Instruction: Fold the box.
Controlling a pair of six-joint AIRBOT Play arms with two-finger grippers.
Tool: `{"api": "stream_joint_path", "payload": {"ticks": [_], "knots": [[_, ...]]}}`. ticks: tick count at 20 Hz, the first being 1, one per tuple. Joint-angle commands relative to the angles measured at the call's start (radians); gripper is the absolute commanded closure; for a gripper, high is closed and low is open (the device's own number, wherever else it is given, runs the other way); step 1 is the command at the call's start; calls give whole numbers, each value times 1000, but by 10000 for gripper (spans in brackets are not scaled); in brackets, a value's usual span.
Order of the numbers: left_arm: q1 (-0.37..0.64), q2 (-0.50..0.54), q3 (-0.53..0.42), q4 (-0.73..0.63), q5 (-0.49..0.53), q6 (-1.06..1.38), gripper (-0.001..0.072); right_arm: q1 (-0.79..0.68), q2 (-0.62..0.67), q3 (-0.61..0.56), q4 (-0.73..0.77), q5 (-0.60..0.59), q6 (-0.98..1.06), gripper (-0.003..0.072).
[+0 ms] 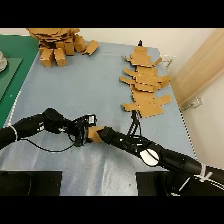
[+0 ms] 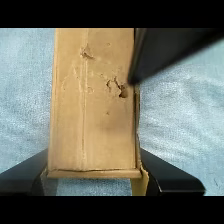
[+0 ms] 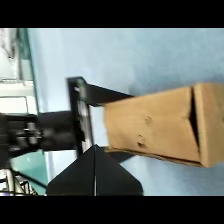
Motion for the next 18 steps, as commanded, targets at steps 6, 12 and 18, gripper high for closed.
{"api": "stream_joint_path", "payload": {"ticks": [6, 12, 18], "knots": [[0, 0, 0, 0, 0, 0, 313, -223, 103, 1, -210, 100, 0, 683], [0, 0, 3, 0, 10, 8, 313, -254, 103, 1, -295, 125, 0, 683], [0, 0, 3, 0, 26, 8, 313, -254, 103, 1, -331, 124, 0, 682]]}}
